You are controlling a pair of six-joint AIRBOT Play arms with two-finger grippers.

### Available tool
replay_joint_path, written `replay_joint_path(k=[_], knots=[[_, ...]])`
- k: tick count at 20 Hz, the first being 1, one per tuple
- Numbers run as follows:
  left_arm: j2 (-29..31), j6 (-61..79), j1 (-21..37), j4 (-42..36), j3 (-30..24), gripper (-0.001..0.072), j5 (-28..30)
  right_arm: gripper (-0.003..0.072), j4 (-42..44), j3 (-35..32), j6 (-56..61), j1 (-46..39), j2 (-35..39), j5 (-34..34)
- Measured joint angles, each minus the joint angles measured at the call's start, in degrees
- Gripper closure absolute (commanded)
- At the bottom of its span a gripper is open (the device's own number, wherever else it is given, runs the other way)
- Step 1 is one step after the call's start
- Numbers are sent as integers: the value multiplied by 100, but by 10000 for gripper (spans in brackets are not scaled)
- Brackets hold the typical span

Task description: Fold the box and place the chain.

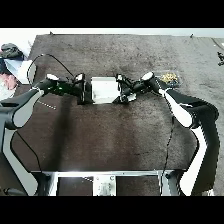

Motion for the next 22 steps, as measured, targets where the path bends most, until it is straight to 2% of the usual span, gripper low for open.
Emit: replay_joint_path(k=[9, 22], knots=[[-149, 236, -55, -85, -2, -11, 391, 218, 0, 0, 9, 0, 0, 0], [-284, 544, -175, -278, 0, -10, 459, 218, 0, 0, 4, 0, 0, 0]])
